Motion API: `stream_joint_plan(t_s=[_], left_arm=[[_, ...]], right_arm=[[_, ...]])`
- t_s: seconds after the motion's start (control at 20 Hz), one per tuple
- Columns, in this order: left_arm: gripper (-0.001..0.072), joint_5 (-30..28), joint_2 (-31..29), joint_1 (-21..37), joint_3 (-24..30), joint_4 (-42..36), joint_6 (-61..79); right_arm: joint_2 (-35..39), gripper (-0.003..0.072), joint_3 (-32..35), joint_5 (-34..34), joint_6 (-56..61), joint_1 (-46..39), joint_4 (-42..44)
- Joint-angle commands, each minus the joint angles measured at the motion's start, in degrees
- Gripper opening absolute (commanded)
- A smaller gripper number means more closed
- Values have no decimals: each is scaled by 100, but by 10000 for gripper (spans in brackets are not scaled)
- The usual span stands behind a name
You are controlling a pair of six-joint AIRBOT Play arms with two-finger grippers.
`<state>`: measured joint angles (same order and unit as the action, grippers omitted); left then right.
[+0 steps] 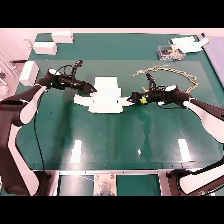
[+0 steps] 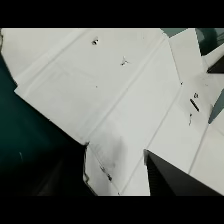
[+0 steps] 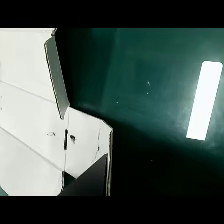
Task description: Fold the box and place the chain.
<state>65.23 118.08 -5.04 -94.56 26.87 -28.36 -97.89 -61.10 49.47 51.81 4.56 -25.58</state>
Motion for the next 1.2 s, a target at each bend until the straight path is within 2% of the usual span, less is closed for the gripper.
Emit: stream_joint_plan(t_s=[0.0,0.3,0.35,0.5,0.6,0.65,0.7,0.75,0.95,1.0,1.05,1.1,1.15], left_arm=[[546,35,22,-28,-13,-31,35],[528,-17,22,-136,-55,-68,162],[468,-70,22,-133,-55,-72,181],[461,-116,22,-133,-55,-72,199],[344,-107,22,-133,-55,-76,297],[343,-74,22,-133,-55,-79,345],[297,-46,22,-133,-55,-101,389],[216,-2,22,-133,-55,-144,448],[208,-7,22,-133,-55,-160,501],[156,-7,22,-133,-55,-162,514],[139,0,22,-133,-55,-184,599],[64,-9,22,-136,-55,-201,662],[48,-7,22,-133,-55,-205,774]], right_arm=[[2,8,-13,2,0,-2,0],[2,8,-13,2,0,-2,0],[2,7,-13,0,-2,-4,0],[2,8,-13,2,-63,-2,0],[2,8,-13,2,-66,-2,0],[2,8,-13,2,-66,-2,0],[2,7,-13,0,-96,-2,0],[2,8,-13,0,-107,-2,0],[2,7,-13,0,-107,-2,0],[2,8,-13,0,-109,-2,0],[2,7,-13,0,-127,-2,2],[2,7,-13,0,-146,-2,0],[2,7,-13,0,-146,-2,0]])
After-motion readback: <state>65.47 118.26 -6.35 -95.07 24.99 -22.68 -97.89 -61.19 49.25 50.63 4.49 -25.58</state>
